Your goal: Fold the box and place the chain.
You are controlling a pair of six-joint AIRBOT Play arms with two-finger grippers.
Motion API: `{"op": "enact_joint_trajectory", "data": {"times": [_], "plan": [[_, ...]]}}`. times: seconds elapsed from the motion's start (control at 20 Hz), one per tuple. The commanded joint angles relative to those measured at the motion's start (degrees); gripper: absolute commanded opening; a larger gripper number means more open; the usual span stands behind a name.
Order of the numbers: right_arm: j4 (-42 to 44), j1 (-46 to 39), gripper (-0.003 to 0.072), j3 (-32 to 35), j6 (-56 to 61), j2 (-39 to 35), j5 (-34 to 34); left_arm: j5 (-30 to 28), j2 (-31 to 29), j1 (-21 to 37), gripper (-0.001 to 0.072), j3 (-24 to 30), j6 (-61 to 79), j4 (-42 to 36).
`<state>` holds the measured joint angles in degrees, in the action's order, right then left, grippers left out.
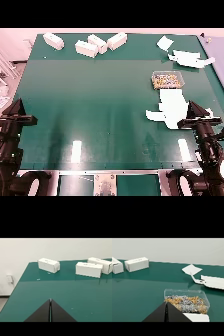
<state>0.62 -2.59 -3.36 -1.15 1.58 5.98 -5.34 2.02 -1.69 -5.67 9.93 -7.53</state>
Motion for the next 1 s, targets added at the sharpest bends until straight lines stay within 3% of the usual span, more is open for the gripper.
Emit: {"op": "enact_joint_trajectory", "data": {"times": [0.0, 0.25, 0.3, 0.4, 0.55, 0.7, 0.85, 0.95], "plan": [[0.0, 0.0, 0.0003, 0.0, 0.0, 0.0, 0.0, 0.0, 0.0, 0.0, 0.0023, 0.0, 0.0, 0.0], [0.0, -0.1, 0.0005, -1.7, 0.1, 0.2, 0.0, 0.0, 0.0, 0.0, 0.0022, 0.0, 0.0, 0.0], [0.0, -0.3, 0.0041, -3.2, 1.1, 0.9, -0.1, 0.0, 0.0, 0.0, 0.0022, 0.0, 0.0, 0.0], [0.0, -1.5, 0.0159, -7.6, 2.8, 5.5, -1.0, 0.0, 0.0, 0.0, 0.0022, 0.0, 0.0, 0.0], [-0.4, -4.5, 0.0159, -15.7, 2.8, 18.1, -0.9, 0.0, 0.0, 0.0, 0.0022, 0.0, 0.0, 0.0], [-5.9, -10.7, 0.0153, -23.5, 7.3, 32.0, 8.8, 0.0, 0.0, 0.0, 0.0022, 0.0, 0.0, 0.0], [-21.2, -20.9, 0.0127, -30.6, 17.6, 46.3, 24.5, 0.0, 0.0, 0.0, 0.0023, 0.0, 0.0, 0.0], [-18.0, -24.7, 0.0128, -33.1, 17.2, 50.6, 24.6, 0.0, 0.0, 0.0, 0.0022, 0.0, 0.0, 0.0]]}}
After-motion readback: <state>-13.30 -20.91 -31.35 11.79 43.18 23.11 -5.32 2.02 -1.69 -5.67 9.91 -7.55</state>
